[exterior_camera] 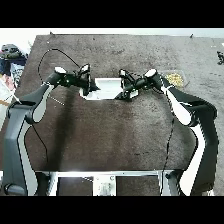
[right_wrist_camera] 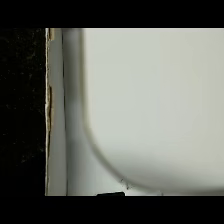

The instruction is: Fold the box and place the chain.

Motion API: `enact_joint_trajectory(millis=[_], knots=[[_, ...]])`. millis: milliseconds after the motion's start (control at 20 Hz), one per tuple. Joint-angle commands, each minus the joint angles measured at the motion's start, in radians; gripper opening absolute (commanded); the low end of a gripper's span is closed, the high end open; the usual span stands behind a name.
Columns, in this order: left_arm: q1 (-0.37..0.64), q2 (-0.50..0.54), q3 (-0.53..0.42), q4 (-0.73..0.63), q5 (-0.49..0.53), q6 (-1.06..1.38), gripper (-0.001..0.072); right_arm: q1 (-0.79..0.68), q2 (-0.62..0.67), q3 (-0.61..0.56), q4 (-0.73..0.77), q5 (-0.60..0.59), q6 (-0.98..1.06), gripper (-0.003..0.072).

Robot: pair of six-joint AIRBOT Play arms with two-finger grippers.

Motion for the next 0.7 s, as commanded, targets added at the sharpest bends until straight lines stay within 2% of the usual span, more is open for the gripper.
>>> enact_joint_trajectory(millis=[0,650], knots=[[0.0,0.0,0.0,0.0,0.001,0.0,0.0012,0.001,-0.001,0.001,0.0,-0.001,0.0,0.0505],[0.0,0.0,0.0,-0.018,-0.007,-0.002,0.0012,0.001,-0.001,0.001,0.001,-0.001,0.0,0.0506]])
